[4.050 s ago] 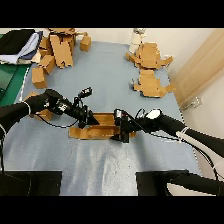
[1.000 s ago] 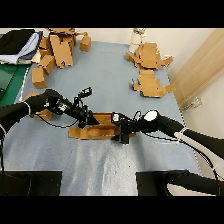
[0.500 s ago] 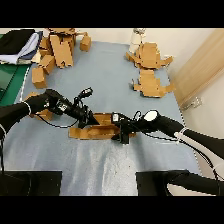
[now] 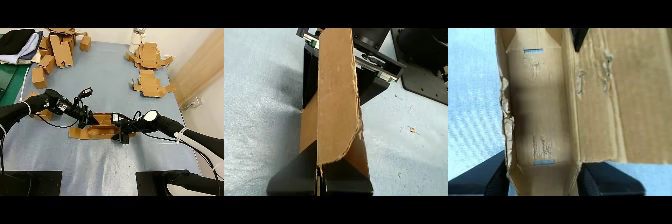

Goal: Fold the box.

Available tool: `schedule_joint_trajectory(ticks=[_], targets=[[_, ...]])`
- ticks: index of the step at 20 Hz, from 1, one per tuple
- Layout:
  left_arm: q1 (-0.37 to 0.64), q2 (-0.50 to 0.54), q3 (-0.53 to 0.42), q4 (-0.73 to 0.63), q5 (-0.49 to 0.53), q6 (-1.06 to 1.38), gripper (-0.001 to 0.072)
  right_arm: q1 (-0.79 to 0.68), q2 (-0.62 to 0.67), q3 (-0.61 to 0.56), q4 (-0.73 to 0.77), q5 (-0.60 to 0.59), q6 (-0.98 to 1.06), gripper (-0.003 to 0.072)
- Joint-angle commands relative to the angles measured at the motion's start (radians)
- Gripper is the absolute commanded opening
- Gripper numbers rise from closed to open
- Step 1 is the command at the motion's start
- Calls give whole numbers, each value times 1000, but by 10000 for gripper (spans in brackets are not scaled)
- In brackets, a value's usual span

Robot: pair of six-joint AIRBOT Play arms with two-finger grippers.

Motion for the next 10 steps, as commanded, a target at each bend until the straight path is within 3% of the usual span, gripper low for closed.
schedule_joint_trajectory(ticks=[1, 3, 10], targets=[[0, 0, 0, 0, 0, 0, 11, 0, -1, 1, 6, -5, 0, 531], [0, 0, 0, 0, 0, 0, 10, 0, -1, 1, 13, -5, 1, 597], [0, 0, 0, 0, 0, 0, 11, 0, -1, 1, 13, -1, 1, 598]])
